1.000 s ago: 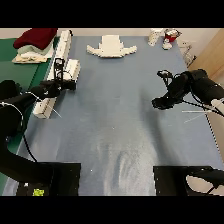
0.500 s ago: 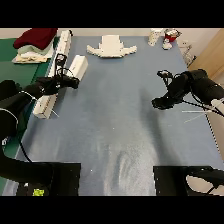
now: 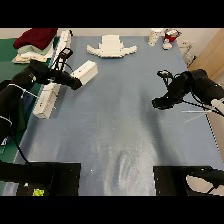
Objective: Fold the box.
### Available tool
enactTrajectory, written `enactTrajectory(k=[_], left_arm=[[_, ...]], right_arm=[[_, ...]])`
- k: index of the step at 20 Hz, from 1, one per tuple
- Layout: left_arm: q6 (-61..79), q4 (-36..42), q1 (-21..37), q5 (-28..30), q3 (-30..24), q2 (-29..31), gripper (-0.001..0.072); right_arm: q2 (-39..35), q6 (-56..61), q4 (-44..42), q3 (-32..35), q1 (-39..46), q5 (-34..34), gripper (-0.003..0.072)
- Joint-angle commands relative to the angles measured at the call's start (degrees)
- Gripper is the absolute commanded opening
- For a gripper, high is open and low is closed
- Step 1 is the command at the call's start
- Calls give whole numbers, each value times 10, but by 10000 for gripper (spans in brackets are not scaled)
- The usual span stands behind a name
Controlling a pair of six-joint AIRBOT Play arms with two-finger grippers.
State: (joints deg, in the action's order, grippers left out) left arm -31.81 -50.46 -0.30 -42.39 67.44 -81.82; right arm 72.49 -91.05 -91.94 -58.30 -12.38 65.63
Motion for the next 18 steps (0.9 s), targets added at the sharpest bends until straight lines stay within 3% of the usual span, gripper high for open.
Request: enactTrajectory(k=[1, 5, 11, 18], left_arm=[[-210, -170, 0, -32, 53, -5, 415], [-374, -274, 0, -31, 99, -63, 415], [-463, -297, 0, 59, 104, -145, 415], [-462, -315, 0, 142, 104, -165, 415]], right_arm=[[0, 0, 0, -1, 0, 0, 2], [0, 0, 0, -1, 0, 0, 2], [0, 0, 0, -1, 0, 0, 2], [0, 0, 0, -1, 0, 0, 2]])
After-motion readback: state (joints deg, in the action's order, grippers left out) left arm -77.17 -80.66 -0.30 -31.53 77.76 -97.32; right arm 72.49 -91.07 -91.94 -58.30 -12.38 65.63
